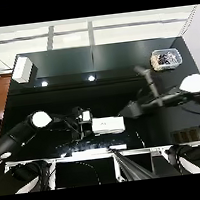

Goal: Fold the box and place the chain.

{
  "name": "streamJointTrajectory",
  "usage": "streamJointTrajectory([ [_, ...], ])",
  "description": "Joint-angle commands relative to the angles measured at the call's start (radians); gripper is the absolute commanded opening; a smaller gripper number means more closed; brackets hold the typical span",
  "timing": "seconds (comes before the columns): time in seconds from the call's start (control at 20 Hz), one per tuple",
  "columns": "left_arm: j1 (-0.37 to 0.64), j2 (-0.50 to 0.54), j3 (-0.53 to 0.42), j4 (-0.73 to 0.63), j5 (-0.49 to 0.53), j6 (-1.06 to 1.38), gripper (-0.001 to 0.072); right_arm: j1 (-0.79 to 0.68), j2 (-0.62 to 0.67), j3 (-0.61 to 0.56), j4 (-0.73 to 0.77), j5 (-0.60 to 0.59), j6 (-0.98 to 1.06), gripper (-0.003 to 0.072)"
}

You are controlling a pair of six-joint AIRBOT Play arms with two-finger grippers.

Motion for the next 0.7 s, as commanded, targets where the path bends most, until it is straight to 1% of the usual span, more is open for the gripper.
streamJointTrajectory([
  [0.0, -0.004, 0.046, 0.031, 0.131, -0.045, -0.164, 0.0712, -0.223, 0.085, 0.021, -0.051, 0.127, 0.0, 0.002],
  [0.1, -0.039, 0.031, 0.059, 0.088, -0.047, -0.164, 0.0712, -0.32, 0.085, 0.021, -0.106, 0.131, 0.0, 0.002],
  [0.2, -0.092, -0.008, 0.102, 0.068, -0.046, -0.175, 0.0712, -0.37, 0.085, 0.021, -0.137, 0.115, 0.001, 0.002],
  [0.3, -0.129, -0.067, 0.148, 0.034, -0.032, -0.191, 0.0712, -0.381, 0.085, 0.021, -0.147, 0.109, 0.001, 0.002],
  [0.4, -0.146, -0.132, 0.183, -0.009, 0.005, -0.19, 0.0712, -0.381, 0.085, 0.021, -0.148, 0.11, 0.001, 0.002],
  [0.55, -0.147, -0.203, 0.224, -0.064, 0.0, -0.191, 0.0712, -0.381, 0.085, 0.021, -0.148, 0.11, 0.001, 0.002],
  [0.65, -0.147, -0.231, 0.235, -0.066, -0.023, -0.19, 0.0712, -0.381, 0.085, 0.021, -0.148, 0.11, 0.001, 0.002],
])
